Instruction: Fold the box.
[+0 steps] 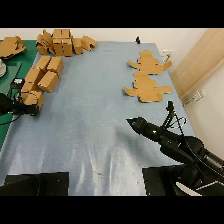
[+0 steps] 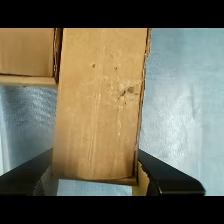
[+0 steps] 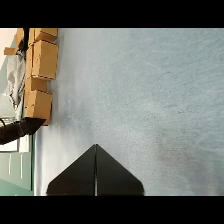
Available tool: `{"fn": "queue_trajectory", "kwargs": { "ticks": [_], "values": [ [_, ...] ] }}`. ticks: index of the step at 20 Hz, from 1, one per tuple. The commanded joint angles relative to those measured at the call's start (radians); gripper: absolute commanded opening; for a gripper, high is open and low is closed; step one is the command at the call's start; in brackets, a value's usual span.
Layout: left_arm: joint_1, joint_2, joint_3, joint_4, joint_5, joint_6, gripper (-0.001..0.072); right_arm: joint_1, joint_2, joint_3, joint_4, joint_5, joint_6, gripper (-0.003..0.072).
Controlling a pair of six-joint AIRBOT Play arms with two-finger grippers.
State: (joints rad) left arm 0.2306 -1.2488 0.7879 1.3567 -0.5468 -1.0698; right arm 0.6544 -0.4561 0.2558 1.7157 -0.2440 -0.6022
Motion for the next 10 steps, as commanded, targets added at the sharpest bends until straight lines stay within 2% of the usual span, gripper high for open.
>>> {"fn": "queue_trajectory", "kwargs": {
  "ticks": [1,6,7,10],
  "values": [
    [-0.029,-0.065,0.046,-0.004,0.005,-0.027,0.0351,0.0,0.0,0.001,0.0,0.0,0.0,0.0003],
    [-0.114,-0.105,0.07,-0.004,0.045,-0.027,0.0352,0.0,0.0,0.001,0.0,0.0,0.0,0.0003],
    [-0.117,-0.105,0.071,-0.004,0.064,-0.027,0.038,0.0,0.0,0.001,0.0,0.0,0.0,0.0003],
    [-0.116,-0.105,0.071,-0.004,0.103,-0.031,0.0379,0.0,0.0,0.001,0.001,0.0,0.0,0.0003]
  ]
}}
